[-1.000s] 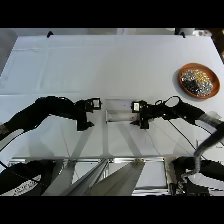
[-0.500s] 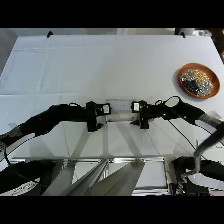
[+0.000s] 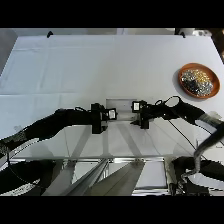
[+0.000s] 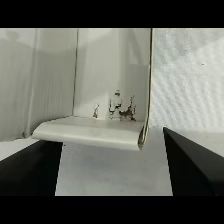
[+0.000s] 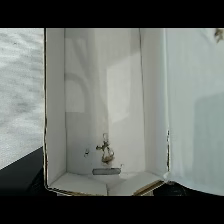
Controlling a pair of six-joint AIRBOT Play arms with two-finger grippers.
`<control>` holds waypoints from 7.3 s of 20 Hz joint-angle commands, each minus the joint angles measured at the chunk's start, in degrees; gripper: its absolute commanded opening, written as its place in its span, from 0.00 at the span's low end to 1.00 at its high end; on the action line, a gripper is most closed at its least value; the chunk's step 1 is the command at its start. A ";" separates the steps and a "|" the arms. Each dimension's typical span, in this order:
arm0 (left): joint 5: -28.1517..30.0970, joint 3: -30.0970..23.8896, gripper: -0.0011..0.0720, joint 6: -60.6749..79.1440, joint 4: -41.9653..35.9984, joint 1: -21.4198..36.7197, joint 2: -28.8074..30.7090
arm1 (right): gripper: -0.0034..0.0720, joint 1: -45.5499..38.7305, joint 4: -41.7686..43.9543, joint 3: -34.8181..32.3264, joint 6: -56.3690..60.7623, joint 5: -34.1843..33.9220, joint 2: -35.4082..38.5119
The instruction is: Fold the box and place the chain.
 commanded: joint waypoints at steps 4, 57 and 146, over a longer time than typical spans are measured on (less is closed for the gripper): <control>-0.28 0.04 0.99 0.09 -1.22 3.89 -1.07 | 0.57 0.04 -0.04 -0.02 -0.09 -0.02 0.00; -0.35 0.13 0.92 0.09 -6.78 0.92 -2.01 | 0.57 0.04 -0.07 -0.02 -0.09 0.00 0.00; 2.73 0.11 0.23 -0.17 -2.56 0.24 -0.57 | 0.72 -21.66 -8.39 0.85 25.53 18.82 6.64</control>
